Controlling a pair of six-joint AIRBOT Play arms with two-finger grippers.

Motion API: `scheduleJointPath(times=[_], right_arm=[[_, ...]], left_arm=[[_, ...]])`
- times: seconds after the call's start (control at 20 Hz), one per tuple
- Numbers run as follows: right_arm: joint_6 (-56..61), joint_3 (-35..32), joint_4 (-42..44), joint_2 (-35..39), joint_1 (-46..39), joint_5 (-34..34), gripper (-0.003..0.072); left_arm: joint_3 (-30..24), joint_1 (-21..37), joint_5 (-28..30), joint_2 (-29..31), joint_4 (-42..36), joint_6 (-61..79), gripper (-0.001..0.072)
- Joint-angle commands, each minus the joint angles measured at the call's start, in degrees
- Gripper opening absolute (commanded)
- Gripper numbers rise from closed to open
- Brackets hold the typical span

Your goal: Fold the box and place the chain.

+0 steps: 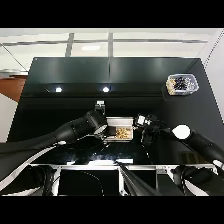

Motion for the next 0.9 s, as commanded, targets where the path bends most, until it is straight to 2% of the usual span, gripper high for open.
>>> scheduleJointPath(times=[0.0,0.1,0.25,0.4,0.65,0.85], right_arm=[[12.07,0.42,-9.40,7.13,-0.04,5.16,0.0038],[18.86,1.22,-12.20,12.46,-0.07,9.51,0.0038],[26.23,5.20,-11.76,18.78,-0.07,18.16,0.0039],[32.92,10.36,-7.98,20.50,-0.02,23.43,0.0039],[32.94,13.35,9.46,20.50,-0.02,21.94,0.0038],[33.03,13.29,11.30,19.43,-0.02,21.29,0.0038]], left_arm=[[0.02,-0.04,0.00,0.00,0.00,0.00,0.0032],[0.02,-0.04,-0.02,0.00,0.00,0.00,0.0032],[0.02,-0.04,-0.02,0.00,0.00,0.00,0.0032],[0.02,-0.04,0.00,0.00,0.00,0.00,0.0032],[0.02,-0.04,-0.02,0.00,0.00,0.00,0.0032],[0.02,-0.04,-0.02,0.00,0.00,0.00,0.0031]])
